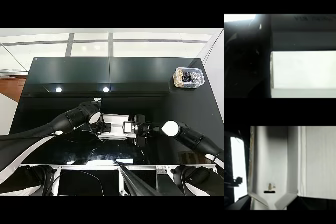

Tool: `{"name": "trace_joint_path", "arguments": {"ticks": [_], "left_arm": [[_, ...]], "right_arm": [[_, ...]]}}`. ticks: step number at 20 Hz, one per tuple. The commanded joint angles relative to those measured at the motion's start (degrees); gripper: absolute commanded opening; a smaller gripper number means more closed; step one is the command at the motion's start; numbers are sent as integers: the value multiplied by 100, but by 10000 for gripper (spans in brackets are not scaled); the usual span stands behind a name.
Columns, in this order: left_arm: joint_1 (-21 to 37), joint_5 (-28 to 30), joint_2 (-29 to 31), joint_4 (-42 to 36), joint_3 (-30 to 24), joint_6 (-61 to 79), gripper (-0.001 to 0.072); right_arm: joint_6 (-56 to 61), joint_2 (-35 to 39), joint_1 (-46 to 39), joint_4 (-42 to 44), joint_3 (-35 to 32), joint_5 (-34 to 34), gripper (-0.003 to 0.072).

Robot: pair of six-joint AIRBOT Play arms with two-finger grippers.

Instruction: Fold the box and place the chain.

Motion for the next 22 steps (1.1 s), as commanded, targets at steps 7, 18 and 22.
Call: {"name": "trace_joint_path", "arguments": {"ticks": [7,18,22], "left_arm": [[2,33,-2,-2,7,-2,33],[2,33,-2,-4,7,-2,33],[2,33,-2,-2,7,-2,34]], "right_arm": [[46,63,0,68,0,197,467],[254,-245,15,1307,-2,-68,300],[256,-295,22,1344,-2,-109,300]]}}
